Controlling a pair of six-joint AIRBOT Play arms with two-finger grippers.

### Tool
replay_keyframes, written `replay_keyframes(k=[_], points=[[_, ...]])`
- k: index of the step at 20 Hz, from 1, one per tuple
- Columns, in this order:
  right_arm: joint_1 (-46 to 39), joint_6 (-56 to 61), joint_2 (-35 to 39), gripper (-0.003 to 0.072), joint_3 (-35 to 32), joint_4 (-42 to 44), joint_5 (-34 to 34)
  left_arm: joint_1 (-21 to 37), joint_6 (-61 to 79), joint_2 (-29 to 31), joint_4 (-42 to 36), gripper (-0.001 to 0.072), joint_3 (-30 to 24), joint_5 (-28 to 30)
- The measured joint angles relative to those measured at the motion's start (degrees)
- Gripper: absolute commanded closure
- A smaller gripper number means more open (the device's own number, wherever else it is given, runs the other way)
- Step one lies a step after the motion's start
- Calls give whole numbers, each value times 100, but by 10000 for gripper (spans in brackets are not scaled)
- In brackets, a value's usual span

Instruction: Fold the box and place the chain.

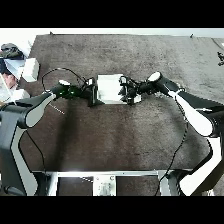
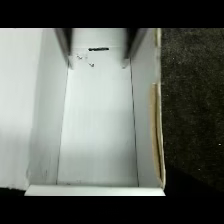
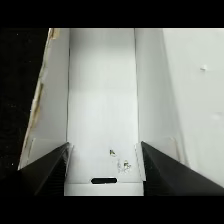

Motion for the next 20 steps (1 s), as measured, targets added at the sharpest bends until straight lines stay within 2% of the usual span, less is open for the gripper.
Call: replay_keyframes(k=[3,4,6,7,8,15,20], points=[[-7,-17,-2,66,-2,7,4,0,-2,0,0,424,0,0],[-11,-20,-4,103,-2,11,4,0,-2,0,0,424,0,0],[-15,-24,-4,361,0,11,-11,0,-4,0,0,424,0,0],[-20,-13,-2,463,0,-4,-11,0,-4,0,0,424,0,2],[-26,70,7,508,2,-61,-20,0,-4,0,0,424,0,2],[-315,1714,474,511,9,-997,-26,0,-11,0,-2,424,0,2],[-730,3858,977,513,11,-1333,-11,0,-11,0,-2,424,0,2]])
